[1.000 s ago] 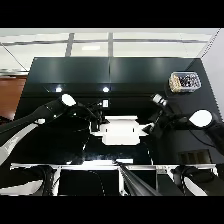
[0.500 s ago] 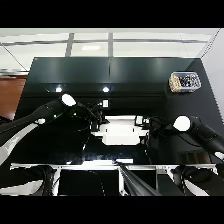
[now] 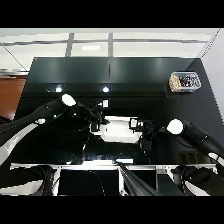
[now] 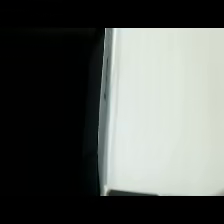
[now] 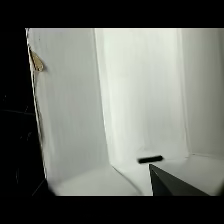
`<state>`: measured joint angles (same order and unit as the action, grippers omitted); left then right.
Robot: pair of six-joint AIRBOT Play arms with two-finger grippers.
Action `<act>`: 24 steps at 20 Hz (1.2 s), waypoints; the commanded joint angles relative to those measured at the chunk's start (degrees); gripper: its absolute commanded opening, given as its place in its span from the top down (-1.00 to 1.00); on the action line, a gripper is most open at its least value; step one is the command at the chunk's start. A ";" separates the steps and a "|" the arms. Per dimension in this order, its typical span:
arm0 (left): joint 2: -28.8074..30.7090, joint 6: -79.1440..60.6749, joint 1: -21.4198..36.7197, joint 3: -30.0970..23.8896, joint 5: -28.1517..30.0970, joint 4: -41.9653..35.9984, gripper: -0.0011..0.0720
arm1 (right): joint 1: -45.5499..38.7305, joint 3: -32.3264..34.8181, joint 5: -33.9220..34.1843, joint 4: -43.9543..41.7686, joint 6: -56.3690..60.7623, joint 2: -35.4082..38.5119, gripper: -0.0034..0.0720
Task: Fold the box and place the chain.
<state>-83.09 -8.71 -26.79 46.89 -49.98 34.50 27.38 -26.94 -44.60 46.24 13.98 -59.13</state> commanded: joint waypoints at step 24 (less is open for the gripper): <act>-0.04 -0.07 0.00 -0.04 0.07 0.00 0.90 | -4.63 -3.52 3.15 -10.75 -18.82 -1.51 -0.97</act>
